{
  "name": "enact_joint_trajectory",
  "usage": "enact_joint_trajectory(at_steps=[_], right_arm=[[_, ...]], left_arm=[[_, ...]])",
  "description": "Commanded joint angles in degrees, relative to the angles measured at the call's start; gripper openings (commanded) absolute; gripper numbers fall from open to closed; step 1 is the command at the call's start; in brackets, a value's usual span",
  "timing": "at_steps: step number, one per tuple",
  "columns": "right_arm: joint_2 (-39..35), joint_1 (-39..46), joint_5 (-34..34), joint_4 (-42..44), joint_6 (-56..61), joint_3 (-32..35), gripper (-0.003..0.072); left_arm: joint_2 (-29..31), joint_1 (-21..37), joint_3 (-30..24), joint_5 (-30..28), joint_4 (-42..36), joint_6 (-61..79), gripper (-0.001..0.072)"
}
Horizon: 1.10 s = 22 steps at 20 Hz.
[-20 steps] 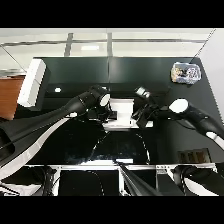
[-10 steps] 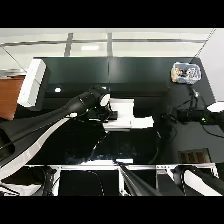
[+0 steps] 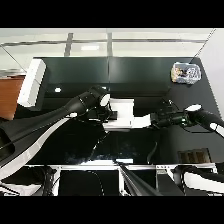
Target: Fold the box and place the chain.
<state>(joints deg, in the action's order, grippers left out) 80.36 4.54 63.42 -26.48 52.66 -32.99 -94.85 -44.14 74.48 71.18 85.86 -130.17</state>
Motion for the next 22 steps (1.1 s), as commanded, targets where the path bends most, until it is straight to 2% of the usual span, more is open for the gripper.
enact_joint_trajectory(at_steps=[1, 2, 3, 4, 11, 14, 15, 16, 22], right_arm=[[0.9, -2.6, 3.9, -1.6, -3.0, -3.7, 0.0019], [0.9, -2.9, 5.5, -1.6, -3.0, -4.9, 0.0032], [0.9, -3.3, 6.4, -1.5, -3.0, -5.8, 0.0274], [0.9, -3.8, 7.4, -1.2, -3.0, -6.5, 0.0557], [0.9, -9.4, 7.8, -1.2, -2.7, -11.3, 0.0565], [0.9, -13.3, 3.5, -1.4, 2.6, -13.0, 0.0536], [0.9, -14.5, 2.0, -2.0, 4.6, -13.6, 0.0409], [0.9, -15.8, 0.1, -3.9, 8.0, -14.3, 0.0371], [0.9, -20.9, -2.2, -18.2, 22.0, -17.9, 0.037]], left_arm=[[0.0, 0.0, 0.0, 0.0, 0.0, 0.0, 0.0028], [0.0, 0.0, 0.0, 0.0, 0.0, 0.0, 0.0028], [0.0, 0.0, 0.0, 0.0, 0.0, 0.0, 0.0028], [0.0, 0.0, 0.0, 0.0, 0.0, 0.0, 0.0028], [0.0, 0.0, 0.0, 0.0, 0.0, 0.0, 0.0028], [0.0, 0.0, 0.0, 0.0, 0.0, 0.0, 0.0028], [0.0, 0.0, 0.0, 0.0, 0.0, 0.0, 0.0028], [0.0, 0.0, 0.0, 0.0, 0.0, 0.0, 0.0028], [0.0, 0.0, 0.0, 0.0, 0.0, 0.0, 0.0028]])
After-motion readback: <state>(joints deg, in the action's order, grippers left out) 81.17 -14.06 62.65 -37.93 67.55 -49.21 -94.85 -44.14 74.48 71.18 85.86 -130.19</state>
